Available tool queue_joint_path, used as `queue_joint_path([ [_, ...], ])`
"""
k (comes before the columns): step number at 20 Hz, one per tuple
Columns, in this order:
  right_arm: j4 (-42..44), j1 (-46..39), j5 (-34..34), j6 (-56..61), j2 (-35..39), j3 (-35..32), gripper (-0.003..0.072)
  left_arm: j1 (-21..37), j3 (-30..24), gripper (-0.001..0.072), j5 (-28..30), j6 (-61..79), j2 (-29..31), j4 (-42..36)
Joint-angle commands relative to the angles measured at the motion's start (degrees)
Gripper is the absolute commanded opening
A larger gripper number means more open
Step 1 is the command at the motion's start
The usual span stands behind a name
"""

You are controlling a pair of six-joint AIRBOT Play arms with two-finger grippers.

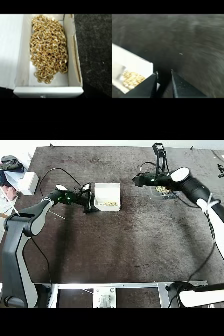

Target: Fold the box and place the chain.

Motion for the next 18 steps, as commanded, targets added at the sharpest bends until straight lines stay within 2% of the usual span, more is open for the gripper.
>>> queue_joint_path([
  [1, 12.8, -5.6, 14.1, -14.6, -9.2, 10.8, 0.0201, 0.0, 0.0, 0.0343, 0.0, 0.0, 0.0, 0.0],
  [4, 13.3, -5.4, 15.4, -17.5, -15.9, 17.7, 0.02, 0.0, 0.0, 0.0343, 0.0, 0.0, 0.0, 0.0],
  [6, 14.1, -4.7, 15.5, -19.0, -18.8, 19.5, 0.02, 0.0, 0.0, 0.0343, 0.0, 0.0, 0.0, 0.0],
  [11, 14.1, -2.0, 18.0, -22.5, -22.0, 19.7, 0.02, 0.0, 0.0, 0.0343, 0.0, 0.0, 0.0, 0.0],
  [18, 14.1, -0.1, 17.6, -24.0, -22.3, 19.7, 0.02, 0.0, 0.0, 0.0343, 0.0, 0.0, 0.0, 0.0],
])
